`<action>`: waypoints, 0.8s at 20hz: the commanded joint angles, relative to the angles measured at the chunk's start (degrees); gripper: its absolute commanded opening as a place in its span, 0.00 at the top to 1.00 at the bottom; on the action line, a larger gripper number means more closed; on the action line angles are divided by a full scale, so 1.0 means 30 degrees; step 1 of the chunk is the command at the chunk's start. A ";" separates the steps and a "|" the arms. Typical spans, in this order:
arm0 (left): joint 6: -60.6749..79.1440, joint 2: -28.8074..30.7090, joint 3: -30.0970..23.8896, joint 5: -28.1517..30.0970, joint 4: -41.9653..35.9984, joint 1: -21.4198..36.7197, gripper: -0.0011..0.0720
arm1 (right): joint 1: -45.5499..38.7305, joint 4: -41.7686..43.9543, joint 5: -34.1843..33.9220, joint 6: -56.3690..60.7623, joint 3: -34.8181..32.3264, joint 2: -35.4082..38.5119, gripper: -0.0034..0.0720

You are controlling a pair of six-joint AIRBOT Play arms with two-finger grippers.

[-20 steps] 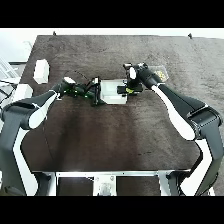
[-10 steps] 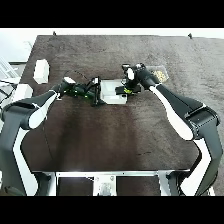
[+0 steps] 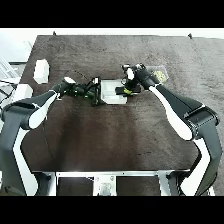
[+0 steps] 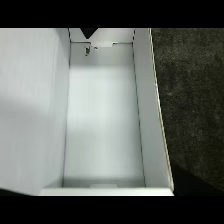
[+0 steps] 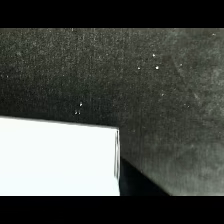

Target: Fold the box and place the chain.

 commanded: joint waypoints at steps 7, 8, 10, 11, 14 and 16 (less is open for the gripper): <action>0.0000 -0.0015 0.0000 0.0007 0.0007 0.0007 0.34 | -0.0015 -0.0015 -0.0160 0.0153 0.1545 0.0291 0.29; 0.0000 -0.0015 0.0000 0.0007 0.0000 0.0007 0.34 | -0.0015 -0.0022 0.0007 0.0029 0.1552 0.0481 0.28; 0.0000 -0.0015 0.0000 0.0007 0.0007 0.0000 0.34 | -0.0015 -0.0044 0.0408 -0.0605 0.1552 0.0925 0.28; 0.0000 -0.0015 0.0000 0.0007 0.0007 0.0007 0.34 | -0.0022 -0.0080 0.0554 -0.0852 0.1552 0.1217 0.28; 0.0000 -0.0015 0.0000 0.0007 0.0007 0.0007 0.34 | -0.0102 -0.0102 0.1217 -0.2113 0.1552 0.2310 0.28; 0.0000 -0.0015 0.0000 0.0007 0.0007 0.0000 0.34 | -0.0270 -0.0495 0.1792 -0.3242 0.1552 0.3337 0.28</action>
